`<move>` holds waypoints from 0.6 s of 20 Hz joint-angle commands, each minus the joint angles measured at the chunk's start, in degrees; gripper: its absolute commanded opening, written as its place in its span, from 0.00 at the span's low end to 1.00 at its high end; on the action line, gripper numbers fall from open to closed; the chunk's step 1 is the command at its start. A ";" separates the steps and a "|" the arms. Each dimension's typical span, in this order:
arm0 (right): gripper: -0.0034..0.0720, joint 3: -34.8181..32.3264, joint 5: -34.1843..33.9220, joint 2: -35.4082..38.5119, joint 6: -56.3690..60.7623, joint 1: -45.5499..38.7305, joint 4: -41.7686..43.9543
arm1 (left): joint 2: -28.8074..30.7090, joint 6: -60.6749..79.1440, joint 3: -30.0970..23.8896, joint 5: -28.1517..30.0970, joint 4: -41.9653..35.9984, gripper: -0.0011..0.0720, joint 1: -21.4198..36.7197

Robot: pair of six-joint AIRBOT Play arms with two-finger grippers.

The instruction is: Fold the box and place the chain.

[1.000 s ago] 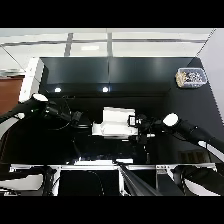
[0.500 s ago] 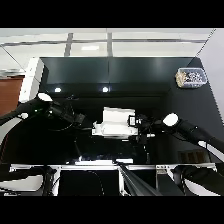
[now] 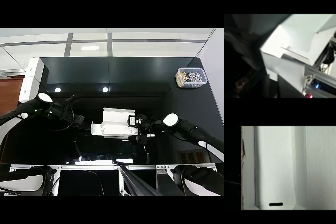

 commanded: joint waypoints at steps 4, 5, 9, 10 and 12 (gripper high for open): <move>0.16 -0.02 0.00 0.02 0.00 0.04 0.00 | -0.04 0.00 0.07 3.15 1.68 0.05 -0.17; 0.16 -0.02 0.00 0.02 0.02 0.02 0.00 | -0.04 -0.04 0.07 3.85 2.95 0.05 -0.52; 0.16 -0.02 0.00 0.02 0.00 0.02 0.00 | -0.09 -0.04 0.04 5.03 4.04 0.05 -4.04; 0.16 -0.02 0.00 0.00 0.02 0.02 0.00 | -0.09 -0.02 0.04 4.87 3.37 0.05 -4.85; 0.16 -0.02 0.00 0.02 0.00 0.04 0.00 | -0.09 0.52 0.07 4.31 0.17 0.05 -5.18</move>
